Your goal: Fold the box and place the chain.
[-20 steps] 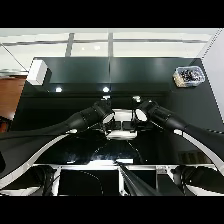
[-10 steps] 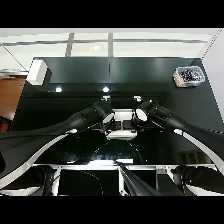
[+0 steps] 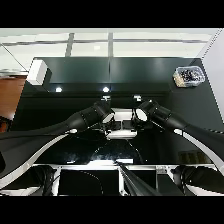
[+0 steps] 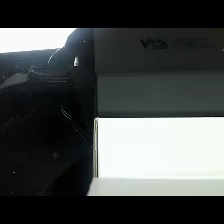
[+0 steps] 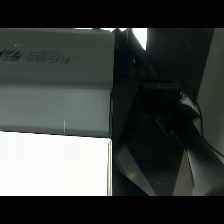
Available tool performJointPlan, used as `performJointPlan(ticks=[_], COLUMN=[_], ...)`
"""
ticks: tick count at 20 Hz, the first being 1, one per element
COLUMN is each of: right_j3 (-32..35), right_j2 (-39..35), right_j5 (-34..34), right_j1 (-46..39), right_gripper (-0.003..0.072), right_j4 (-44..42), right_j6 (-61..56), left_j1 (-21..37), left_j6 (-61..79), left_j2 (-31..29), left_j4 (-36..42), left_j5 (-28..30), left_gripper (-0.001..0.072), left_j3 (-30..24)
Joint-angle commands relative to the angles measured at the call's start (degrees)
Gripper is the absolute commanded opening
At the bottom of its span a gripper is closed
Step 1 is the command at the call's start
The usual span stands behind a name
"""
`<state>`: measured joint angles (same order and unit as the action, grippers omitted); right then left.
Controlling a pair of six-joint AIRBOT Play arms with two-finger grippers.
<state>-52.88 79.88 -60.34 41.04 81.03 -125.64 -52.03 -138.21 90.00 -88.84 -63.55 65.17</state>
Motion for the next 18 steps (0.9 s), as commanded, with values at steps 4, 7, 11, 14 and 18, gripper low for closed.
performJointPlan(ticks=[4, 7, 11, 14, 18], right_j3=[-0.1, -0.1, -0.1, -0.1, -0.1], right_j2=[-0.2, -1.6, -6.4, -11.7, -21.4], right_j5=[0.8, 0.3, -1.2, -3.7, -11.2], right_j1=[0.0, 0.0, 0.0, 0.0, 0.0], right_gripper=[0.0193, 0.0318, 0.0318, 0.0318, 0.0317], right_j4=[-0.1, 1.2, 5.1, 6.6, 26.4], right_j6=[0.2, 0.2, 0.5, 3.6, 4.9], left_j1=[0.0, 0.0, 0.0, 0.0, 0.0], left_j6=[0.1, 0.1, 0.1, 0.1, 0.1], left_j2=[0.0, 0.0, 0.0, 0.0, 0.0], left_j4=[0.0, 0.0, 0.0, 0.0, 0.0], left_j5=[0.0, 0.0, 0.0, 0.0, 0.0], left_gripper=[0.0029, 0.0029, 0.0029, 0.0030, 0.0029], left_j3=[0.0, 0.0, 0.0, 0.0, 0.0])
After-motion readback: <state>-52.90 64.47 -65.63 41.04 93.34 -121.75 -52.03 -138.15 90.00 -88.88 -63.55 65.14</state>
